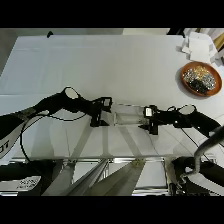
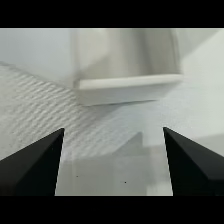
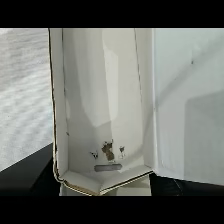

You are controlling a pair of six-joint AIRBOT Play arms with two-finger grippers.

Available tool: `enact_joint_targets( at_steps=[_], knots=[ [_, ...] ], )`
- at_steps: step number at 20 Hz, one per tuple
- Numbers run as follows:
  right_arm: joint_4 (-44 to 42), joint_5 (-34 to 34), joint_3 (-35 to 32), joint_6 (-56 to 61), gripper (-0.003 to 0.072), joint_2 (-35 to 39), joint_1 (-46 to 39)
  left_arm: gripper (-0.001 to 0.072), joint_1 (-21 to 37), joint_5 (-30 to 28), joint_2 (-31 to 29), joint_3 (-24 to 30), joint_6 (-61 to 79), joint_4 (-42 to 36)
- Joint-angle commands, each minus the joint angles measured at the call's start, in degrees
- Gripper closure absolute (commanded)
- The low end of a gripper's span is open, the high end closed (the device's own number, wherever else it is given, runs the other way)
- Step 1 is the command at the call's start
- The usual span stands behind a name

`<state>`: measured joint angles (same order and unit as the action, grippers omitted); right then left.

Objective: Fold the box and place the chain.

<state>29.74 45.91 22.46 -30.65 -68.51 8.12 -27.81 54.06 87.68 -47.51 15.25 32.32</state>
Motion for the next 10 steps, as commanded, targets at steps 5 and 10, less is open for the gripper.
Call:
enact_joint_targets(
  at_steps=[5, 10],
  knots=[
    [0.0, 0.0, 0.0, 0.2, 0.0285, 0.0, 0.0, -0.0002, -1.5, 0.2, -0.3, 0.0, 1.5, 0.0],
    [0.0, 0.0, 0.0, 0.2, 0.0285, 0.0, 0.0, -0.0002, -3.0, -2.8, -0.1, 0.0, 1.9, -3.2]
  ],
)
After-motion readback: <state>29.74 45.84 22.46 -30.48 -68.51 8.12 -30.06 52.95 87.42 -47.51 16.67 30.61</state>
